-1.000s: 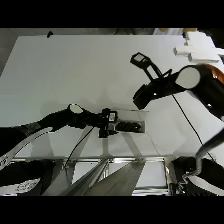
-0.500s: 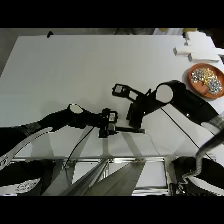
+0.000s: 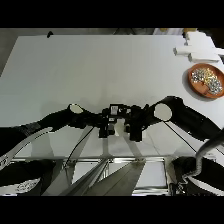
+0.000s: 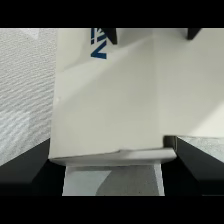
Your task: Fold the box and place the chain.
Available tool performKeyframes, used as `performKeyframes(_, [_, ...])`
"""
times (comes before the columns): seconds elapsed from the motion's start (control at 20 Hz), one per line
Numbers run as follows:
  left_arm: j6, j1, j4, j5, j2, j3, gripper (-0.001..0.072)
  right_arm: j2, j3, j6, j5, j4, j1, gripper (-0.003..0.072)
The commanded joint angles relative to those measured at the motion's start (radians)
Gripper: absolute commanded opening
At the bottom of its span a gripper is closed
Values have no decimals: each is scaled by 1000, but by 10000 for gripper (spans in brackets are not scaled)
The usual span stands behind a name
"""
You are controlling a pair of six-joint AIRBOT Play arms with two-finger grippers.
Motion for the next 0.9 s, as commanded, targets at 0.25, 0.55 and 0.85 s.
performKeyframes(0.25, [0,0,0,0,0,0,134,3,-6,52,-65,-119,14,296])
performKeyframes(0.55, [0,0,0,0,0,0,134,3,-6,53,-68,-119,14,177])
performKeyframes(0.85, [0,0,0,0,0,0,134,3,-32,55,-79,-94,14,181])
